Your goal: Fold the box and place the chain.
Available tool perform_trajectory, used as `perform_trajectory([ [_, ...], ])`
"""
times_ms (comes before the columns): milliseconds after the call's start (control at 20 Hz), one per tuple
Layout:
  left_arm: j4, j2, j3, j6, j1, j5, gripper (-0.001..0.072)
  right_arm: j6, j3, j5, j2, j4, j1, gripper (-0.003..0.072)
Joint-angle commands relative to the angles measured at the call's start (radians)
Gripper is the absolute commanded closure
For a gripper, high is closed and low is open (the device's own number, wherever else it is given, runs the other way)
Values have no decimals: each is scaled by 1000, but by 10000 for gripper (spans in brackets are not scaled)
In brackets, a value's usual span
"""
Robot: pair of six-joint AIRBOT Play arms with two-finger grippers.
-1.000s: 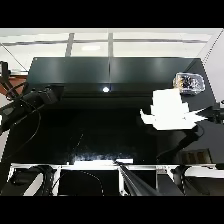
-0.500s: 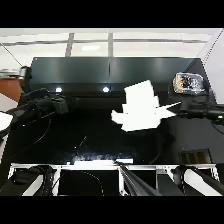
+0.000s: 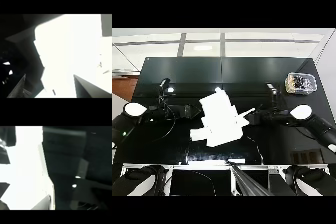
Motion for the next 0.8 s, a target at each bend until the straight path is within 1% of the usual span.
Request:
perform_trajectory([
  [0, -87, -115, 0, 87, 96, -218, 2, 11, -2, -114, 3, -34, 125, 647],
  [50, -91, -152, 0, 126, 122, -270, 2, 17, -2, -115, 3, -34, 125, 647],
  [100, -98, -184, 0, 153, 142, -290, 2, 22, -2, -116, 3, -33, 125, 647],
  [250, -208, -282, 0, 273, 165, -291, 2, 25, -2, -116, 3, -33, 125, 647],
  [500, -369, -440, 6, 546, 52, -332, 2, 25, -2, -114, 3, -33, 125, 647],
  [650, -367, -501, 44, 658, 35, -414, 4, 24, -2, -104, 3, -33, 125, 647],
  [750, -325, -534, 71, 736, 35, -478, 13, 25, -2, -99, 3, -34, 125, 647],
])
